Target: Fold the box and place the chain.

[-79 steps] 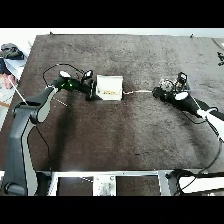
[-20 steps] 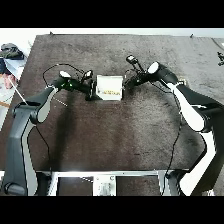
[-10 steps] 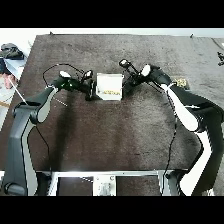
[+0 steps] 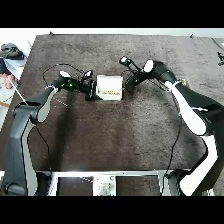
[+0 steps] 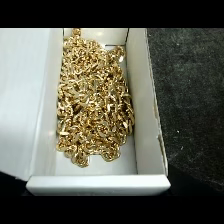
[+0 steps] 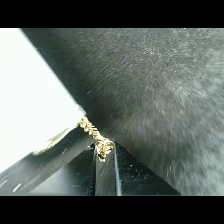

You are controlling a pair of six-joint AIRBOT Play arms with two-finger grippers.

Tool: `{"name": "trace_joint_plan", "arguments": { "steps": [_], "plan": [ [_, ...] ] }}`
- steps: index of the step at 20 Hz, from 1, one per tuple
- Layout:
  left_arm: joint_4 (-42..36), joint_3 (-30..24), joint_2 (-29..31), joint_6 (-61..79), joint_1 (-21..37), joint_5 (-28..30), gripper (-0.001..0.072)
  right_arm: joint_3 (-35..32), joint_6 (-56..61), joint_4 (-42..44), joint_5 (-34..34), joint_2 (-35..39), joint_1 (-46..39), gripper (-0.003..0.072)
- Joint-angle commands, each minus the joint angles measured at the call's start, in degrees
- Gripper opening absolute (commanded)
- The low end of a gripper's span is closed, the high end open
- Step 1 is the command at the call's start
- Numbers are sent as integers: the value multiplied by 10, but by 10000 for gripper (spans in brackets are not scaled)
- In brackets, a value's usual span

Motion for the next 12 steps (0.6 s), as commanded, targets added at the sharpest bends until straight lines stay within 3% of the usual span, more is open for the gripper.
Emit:
{"name": "trace_joint_plan", "arguments": {
  "steps": [1,4,8,9,10,11,12],
  "plan": [
    [0,0,0,0,0,0,278,1,2,25,89,71,0,-14],
    [0,0,0,0,0,0,278,1,3,108,96,137,0,-14],
    [0,0,0,0,0,0,278,0,8,215,28,159,17,-15],
    [0,0,0,0,0,0,278,0,19,208,14,152,25,78],
    [0,0,0,0,0,0,279,0,20,196,14,145,31,336],
    [0,0,0,0,0,0,278,0,29,182,16,141,35,430],
    [0,0,0,0,0,0,278,0,30,168,18,140,36,338]
  ]
}}
